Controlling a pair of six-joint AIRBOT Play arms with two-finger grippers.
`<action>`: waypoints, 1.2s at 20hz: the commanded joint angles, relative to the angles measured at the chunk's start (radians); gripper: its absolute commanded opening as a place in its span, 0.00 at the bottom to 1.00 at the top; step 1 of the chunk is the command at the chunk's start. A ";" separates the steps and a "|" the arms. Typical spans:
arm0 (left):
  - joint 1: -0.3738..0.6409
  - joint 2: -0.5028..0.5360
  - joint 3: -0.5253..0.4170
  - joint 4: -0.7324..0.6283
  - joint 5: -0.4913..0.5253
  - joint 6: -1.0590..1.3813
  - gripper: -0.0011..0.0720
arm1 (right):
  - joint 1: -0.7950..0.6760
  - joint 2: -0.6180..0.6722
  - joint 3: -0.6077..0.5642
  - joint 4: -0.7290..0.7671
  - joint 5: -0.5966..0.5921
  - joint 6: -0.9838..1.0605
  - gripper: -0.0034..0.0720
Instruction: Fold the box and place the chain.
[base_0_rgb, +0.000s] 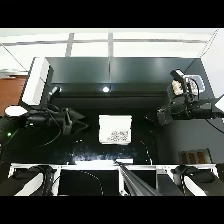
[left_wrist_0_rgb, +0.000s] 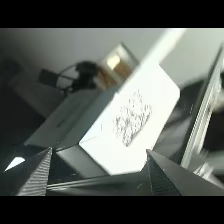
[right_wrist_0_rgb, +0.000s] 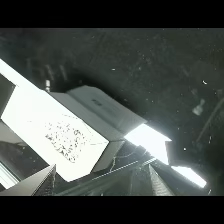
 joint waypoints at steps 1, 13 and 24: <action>-0.095 -0.053 -0.005 0.119 0.058 0.412 0.99 | 0.000 0.000 0.001 -0.004 -0.003 0.000 0.90; -0.310 -0.251 0.046 0.183 0.181 0.523 0.99 | 0.000 0.000 0.001 -0.026 -0.020 0.000 0.90; -0.429 -0.255 0.053 0.179 0.314 0.434 0.99 | 0.000 0.000 0.001 -0.027 -0.042 -0.001 0.90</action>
